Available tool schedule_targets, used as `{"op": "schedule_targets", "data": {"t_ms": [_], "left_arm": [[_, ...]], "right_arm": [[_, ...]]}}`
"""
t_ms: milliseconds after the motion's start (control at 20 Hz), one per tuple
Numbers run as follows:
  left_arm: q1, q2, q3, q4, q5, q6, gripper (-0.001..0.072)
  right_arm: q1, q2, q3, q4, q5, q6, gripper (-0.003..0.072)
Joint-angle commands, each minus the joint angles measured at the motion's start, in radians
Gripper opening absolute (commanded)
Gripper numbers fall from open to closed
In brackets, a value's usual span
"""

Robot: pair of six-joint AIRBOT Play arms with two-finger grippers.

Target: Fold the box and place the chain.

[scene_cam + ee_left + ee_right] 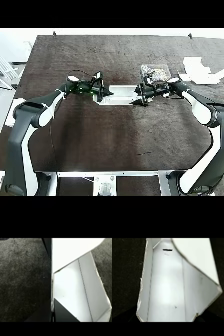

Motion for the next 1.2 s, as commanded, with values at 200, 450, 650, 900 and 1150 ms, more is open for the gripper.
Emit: {"op": "schedule_targets", "data": {"t_ms": [200,450,650,900,1150], "left_arm": [[0.001,0.0,0.0,0.0,-0.004,0.0,0.002],[0.001,0.0,0.0,0.0,-0.003,0.0,0.002],[0.001,0.0,0.0,0.0,-0.003,0.0,0.002],[0.001,0.0,0.0,0.0,-0.003,0.0,0.0021],[0.001,0.0,0.0,0.0,-0.003,0.0,0.002]], "right_arm": [[0.0,-0.013,0.01,0.006,0.011,-0.012,0.0623],[-0.003,-0.013,0.024,-0.006,0.012,-0.008,0.0617],[0.01,-0.023,0.024,-0.006,0.012,-0.008,0.0616],[0.01,-0.032,0.024,0.018,0.012,-0.009,0.0616],[0.009,-0.05,0.025,0.03,0.002,-0.011,0.0578]]}}
